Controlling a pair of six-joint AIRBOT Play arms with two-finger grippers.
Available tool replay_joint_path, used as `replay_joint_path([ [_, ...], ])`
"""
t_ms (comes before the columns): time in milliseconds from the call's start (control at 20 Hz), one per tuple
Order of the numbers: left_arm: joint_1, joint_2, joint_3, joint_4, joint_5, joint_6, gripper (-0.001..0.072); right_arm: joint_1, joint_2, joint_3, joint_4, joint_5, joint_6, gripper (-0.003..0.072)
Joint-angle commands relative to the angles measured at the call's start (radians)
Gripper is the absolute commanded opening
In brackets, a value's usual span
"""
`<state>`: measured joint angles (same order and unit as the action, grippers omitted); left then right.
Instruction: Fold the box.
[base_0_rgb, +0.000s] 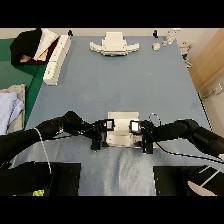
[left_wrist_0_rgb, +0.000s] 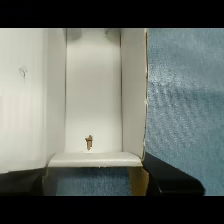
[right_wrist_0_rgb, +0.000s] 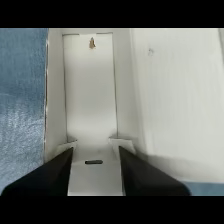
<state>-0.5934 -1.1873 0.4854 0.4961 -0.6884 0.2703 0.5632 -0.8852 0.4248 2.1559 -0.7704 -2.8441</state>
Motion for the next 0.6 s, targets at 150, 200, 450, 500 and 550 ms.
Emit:
replay_joint_path([
  [150, 0.001, 0.000, 0.000, 0.000, 0.000, 0.000, 0.0460, 0.000, -0.013, 0.000, 0.016, 0.011, -0.010, 0.0555],
  [200, 0.001, 0.000, 0.000, 0.000, 0.000, 0.000, 0.0460, 0.000, -0.013, 0.000, 0.016, 0.011, -0.010, 0.0555],
  [450, 0.001, 0.000, 0.000, 0.000, 0.000, 0.000, 0.0460, 0.000, -0.011, 0.000, 0.013, -0.011, -0.004, 0.0526],
  [500, 0.001, 0.000, 0.000, 0.000, 0.000, 0.000, 0.0460, -0.001, -0.011, 0.000, 0.007, -0.028, 0.018, 0.0377],
  [550, 0.001, 0.000, 0.000, 0.000, 0.000, 0.000, 0.0460, -0.001, -0.007, 0.000, -0.015, -0.048, 0.074, 0.0125],
])
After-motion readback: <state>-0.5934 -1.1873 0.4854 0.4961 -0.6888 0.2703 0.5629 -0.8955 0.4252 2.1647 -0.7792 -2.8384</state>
